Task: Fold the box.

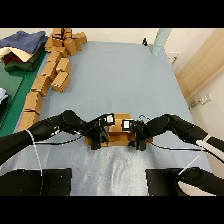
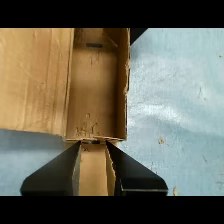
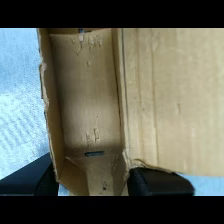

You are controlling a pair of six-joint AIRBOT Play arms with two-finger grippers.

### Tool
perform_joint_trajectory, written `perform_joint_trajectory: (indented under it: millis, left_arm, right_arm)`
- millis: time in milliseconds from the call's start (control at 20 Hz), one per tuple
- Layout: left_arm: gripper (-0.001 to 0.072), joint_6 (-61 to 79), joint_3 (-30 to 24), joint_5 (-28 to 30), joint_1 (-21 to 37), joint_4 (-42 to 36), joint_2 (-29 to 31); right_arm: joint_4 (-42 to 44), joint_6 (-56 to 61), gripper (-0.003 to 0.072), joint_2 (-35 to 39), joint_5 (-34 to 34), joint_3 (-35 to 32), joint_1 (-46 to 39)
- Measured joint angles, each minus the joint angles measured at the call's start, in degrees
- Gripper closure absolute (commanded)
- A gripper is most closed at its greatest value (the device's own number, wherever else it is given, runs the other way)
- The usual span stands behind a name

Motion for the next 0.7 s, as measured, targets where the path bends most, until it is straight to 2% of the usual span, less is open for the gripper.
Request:
perform_joint_trajectory:
  millis: [300,450,500,700]
  left_arm:
    - [0.0484,0.04,0.00,4.33,-1.16,-3.26,-0.24]
    - [0.0478,0.15,0.00,4.66,-1.46,-4.00,-0.87]
    - [0.0452,0.17,0.00,4.55,-1.51,-4.13,-1.03]
    - [0.0451,0.20,0.00,4.13,-1.57,-4.35,-1.31]
  right_arm:
    - [0.00,0.15,0.0209,0.00,0.00,0.00,-0.04]
    - [0.00,0.04,0.0210,0.00,0.02,0.00,-0.04]
    - [-0.02,0.02,0.0210,0.00,0.02,0.00,-0.04]
    - [-0.02,0.00,0.0210,0.00,0.02,0.00,-0.04]
